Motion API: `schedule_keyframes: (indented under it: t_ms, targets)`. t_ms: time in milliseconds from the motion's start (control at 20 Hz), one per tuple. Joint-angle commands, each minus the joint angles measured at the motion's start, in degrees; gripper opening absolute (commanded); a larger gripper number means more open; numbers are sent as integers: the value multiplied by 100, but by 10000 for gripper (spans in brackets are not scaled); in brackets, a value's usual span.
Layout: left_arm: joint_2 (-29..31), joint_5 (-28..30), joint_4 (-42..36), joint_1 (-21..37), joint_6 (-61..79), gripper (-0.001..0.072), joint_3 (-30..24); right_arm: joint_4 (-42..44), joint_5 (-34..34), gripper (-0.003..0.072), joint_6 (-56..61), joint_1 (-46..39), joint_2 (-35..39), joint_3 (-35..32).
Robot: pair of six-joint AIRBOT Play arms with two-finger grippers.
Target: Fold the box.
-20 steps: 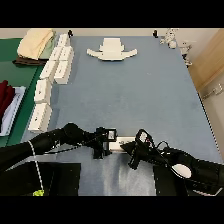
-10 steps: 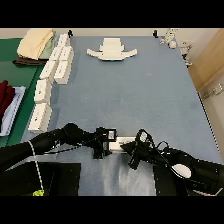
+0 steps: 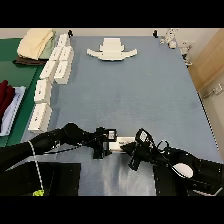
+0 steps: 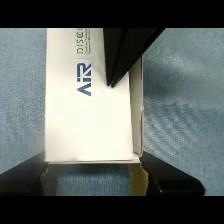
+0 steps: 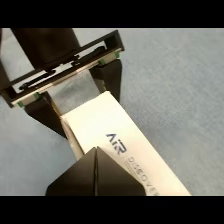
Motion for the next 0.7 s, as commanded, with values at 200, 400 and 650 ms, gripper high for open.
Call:
schedule_keyframes:
  t_ms: [200, 400, 650]
  targets:
    - [2, 4, 0, 2, -2, 528, 2, -181, -42, 17, -11, -249, 192, 699]
    - [2, 2, 0, 2, -2, 528, 2, -1355, 1327, 17, 2, -1069, 103, 1335]
    - [2, 4, 0, 2, -2, 528, 2, -3016, 3486, 17, 1493, -2702, -479, 2441]
